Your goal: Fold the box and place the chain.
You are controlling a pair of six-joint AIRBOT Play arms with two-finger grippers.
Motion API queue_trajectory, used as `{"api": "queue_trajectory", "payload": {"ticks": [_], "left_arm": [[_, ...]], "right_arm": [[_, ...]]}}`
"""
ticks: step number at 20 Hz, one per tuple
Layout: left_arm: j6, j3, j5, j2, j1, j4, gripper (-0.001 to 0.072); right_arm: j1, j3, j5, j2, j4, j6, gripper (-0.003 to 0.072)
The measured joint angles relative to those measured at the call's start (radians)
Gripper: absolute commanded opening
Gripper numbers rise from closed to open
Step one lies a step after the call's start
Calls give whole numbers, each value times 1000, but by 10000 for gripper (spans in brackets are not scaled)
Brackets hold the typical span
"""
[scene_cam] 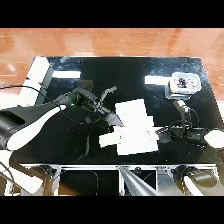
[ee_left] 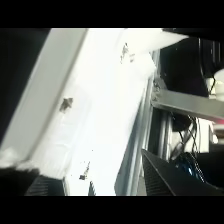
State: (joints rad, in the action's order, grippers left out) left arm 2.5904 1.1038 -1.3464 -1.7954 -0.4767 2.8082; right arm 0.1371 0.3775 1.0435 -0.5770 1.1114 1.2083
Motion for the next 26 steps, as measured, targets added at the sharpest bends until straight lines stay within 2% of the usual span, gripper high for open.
{"api": "queue_trajectory", "payload": {"ticks": [2, 3, 4, 7, 8, 9, 10, 13, 14, 15, 16, 18, 21, 26], "left_arm": [[7, 10, -36, -19, -10, 2, 612], [11, 14, -49, -24, -13, 2, 585], [15, 16, -60, -29, -16, 2, 481], [23, 20, -73, -37, -20, 1, 263], [24, 20, -75, -38, -20, -2, 140], [26, 21, -75, -39, -21, -3, 55], [27, 21, -77, -39, -21, -6, 20], [29, 22, -80, -40, -21, -15, 18], [33, 22, -82, -40, -21, -18, 18], [44, 22, -87, -40, -21, -27, 18], [61, 24, -89, -41, -19, -36, 18], [92, 34, -89, -40, -11, -72, 17], [113, 61, -90, -31, 6, -196, 15], [125, 75, -73, 66, 36, -397, 14]], "right_arm": [[0, 0, 0, 0, -1, 0, 34], [0, 0, 0, 0, -2, 0, 34], [0, 0, 0, 0, -2, 0, 34], [0, 0, 0, 0, -3, 0, 34], [0, 0, 1, 0, -3, 0, 34], [0, 0, 1, 0, -3, 0, 34], [0, 0, 3, 0, -3, 0, 34], [0, -2, 3, 0, -8, 0, 38], [0, -2, 4, 0, -13, 0, 164], [0, -2, -4, 0, -21, 0, 599], [0, -2, -7, 0, -21, 0, 705], [0, 3, -5, 0, -19, 0, 701], [0, 49, 25, 0, -10, 0, 701], [0, 189, 149, 0, 7, -1, 701]]}}
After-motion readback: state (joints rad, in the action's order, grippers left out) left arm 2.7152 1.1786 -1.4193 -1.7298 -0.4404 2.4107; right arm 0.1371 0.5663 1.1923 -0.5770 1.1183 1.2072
